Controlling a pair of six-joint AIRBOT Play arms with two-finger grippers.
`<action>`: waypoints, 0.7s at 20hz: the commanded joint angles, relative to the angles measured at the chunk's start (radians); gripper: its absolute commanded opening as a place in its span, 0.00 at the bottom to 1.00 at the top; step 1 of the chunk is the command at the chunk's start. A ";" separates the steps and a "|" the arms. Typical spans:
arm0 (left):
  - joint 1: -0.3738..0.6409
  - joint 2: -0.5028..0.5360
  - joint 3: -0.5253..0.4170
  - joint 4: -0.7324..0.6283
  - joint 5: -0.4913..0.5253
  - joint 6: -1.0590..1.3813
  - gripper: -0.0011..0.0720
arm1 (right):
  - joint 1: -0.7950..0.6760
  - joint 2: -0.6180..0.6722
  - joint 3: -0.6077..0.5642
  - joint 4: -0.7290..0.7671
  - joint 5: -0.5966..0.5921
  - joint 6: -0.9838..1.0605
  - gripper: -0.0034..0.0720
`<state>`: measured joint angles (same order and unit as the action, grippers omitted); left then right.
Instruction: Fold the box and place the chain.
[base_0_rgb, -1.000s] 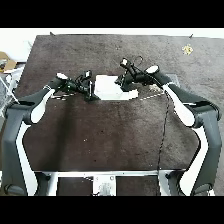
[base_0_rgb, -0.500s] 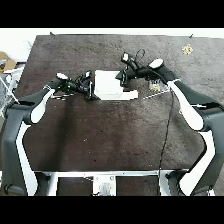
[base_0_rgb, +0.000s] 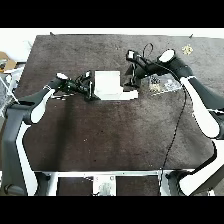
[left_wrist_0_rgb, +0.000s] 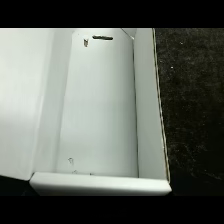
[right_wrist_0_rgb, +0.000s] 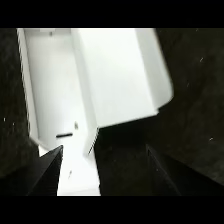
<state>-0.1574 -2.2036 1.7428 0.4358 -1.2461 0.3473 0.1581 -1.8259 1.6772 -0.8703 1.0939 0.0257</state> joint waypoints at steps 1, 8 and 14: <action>0.000 0.000 0.000 0.000 0.000 -0.001 0.39 | 0.003 -0.031 -0.045 -0.054 -0.003 -0.056 0.82; 0.000 0.000 0.000 0.000 0.001 -0.001 0.39 | 0.037 -0.098 -0.045 -0.064 -0.040 -0.060 0.80; 0.000 0.000 0.000 -0.001 0.001 -0.001 0.39 | 0.037 -0.120 -0.043 -0.022 -0.028 -0.060 0.58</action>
